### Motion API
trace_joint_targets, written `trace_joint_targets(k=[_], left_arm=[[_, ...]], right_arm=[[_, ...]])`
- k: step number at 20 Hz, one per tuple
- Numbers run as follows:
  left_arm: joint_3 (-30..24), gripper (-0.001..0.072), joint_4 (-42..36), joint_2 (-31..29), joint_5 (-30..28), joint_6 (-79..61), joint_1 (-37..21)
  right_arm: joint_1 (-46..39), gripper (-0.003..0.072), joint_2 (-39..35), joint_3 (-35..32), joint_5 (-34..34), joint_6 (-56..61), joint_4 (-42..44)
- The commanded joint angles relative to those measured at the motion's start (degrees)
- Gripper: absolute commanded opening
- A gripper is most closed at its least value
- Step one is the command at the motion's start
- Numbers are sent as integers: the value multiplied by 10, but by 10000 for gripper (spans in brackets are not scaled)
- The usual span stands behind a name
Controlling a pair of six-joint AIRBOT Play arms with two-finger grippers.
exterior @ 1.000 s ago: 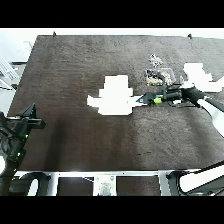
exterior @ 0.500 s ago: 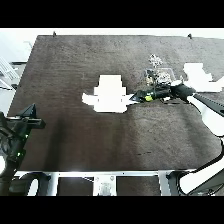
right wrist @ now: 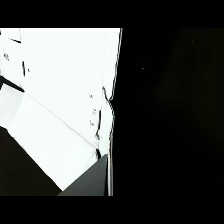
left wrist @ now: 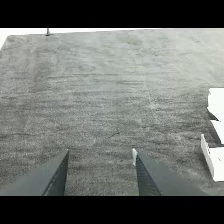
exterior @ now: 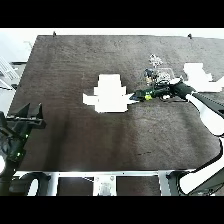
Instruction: Fold the box and place the chain.
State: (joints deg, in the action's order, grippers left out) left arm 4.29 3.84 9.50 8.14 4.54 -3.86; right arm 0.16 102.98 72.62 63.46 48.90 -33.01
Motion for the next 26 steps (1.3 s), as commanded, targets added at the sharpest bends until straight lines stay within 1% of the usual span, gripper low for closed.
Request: trace_joint_targets(k=[1, 3, 4, 6, 9, 12, 13, 16, 17, 18, 19, 20, 21, 22, 23, 24, 26], left_arm=[[20, 472, 0, 20, 5, 16, 0], [54, 472, 0, 70, 14, 17, 0], [76, 472, 0, 111, 24, 17, 0], [127, 472, 0, 217, 61, 16, 0], [229, 472, 0, 393, 160, 16, 0], [354, 472, 4, 559, 260, 22, 0], [403, 472, 19, 612, 291, 50, 0], [565, 472, 143, 757, 397, 193, 0], [610, 473, 158, 794, 431, 210, 0], [638, 473, 158, 815, 457, 210, 0], [654, 473, 156, 821, 478, 212, -1], [656, 472, 153, 819, 496, 210, 0], [656, 472, 141, 819, 495, 194, 5], [660, 472, 148, 820, 469, 229, 10], [674, 473, 182, 826, 451, 287, 16], [702, 473, 225, 840, 457, 322, 24], [769, 473, 288, 882, 492, 362, 44]], right_arm=[[1, 4, 0, 9, 0, 0, -2], [5, 4, 1, 9, 0, 2, -2], [9, 4, 0, 9, 0, 4, -2], [13, 4, 1, 9, 0, 6, -2], [17, 4, 1, 9, -1, 17, -1], [17, 4, 1, 9, -1, 17, 0], [17, 4, 1, 9, -1, 17, 0], [17, 4, 0, 9, -3, 18, 0], [17, 4, 0, 9, -5, 22, 0], [17, 4, 0, 9, -7, 21, 0], [17, 4, 0, 8, -10, 21, 1], [17, 4, 0, 8, -11, 21, 4], [16, 4, 0, 8, -11, 21, 10], [17, 4, 0, 8, -11, 21, 15], [17, 4, 0, 8, -11, 21, 15], [17, 4, 0, 8, -11, 21, 18], [17, 4, 0, 7, -18, 20, 30]])
